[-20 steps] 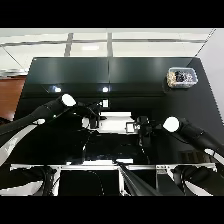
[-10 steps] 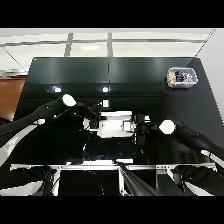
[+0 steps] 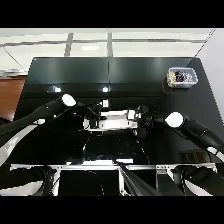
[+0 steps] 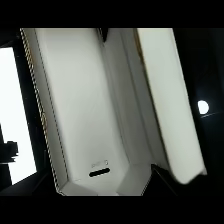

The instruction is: Fold the box and place the chain.

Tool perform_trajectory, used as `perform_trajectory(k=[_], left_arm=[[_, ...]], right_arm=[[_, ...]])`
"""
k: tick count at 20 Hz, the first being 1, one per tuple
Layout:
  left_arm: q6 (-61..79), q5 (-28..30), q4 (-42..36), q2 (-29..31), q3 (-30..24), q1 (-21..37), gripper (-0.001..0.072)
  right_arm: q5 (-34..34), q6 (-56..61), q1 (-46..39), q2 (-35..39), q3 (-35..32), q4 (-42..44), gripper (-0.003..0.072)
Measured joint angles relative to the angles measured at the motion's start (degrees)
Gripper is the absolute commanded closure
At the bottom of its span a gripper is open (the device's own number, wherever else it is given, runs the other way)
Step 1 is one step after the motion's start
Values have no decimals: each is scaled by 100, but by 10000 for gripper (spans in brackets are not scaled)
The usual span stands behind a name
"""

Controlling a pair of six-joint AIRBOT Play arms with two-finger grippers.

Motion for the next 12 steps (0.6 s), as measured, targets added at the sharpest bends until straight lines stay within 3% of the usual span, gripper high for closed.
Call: perform_trajectory(k=[6, 12], left_arm=[[2, -92, 7, 0, 0, 0, 682], [4, -153, 4, 0, 9, 0, 682]], right_arm=[[173, -258, -356, 13, 48, 332, -18], [581, -1139, -431, -413, 50, 1353, -19]])
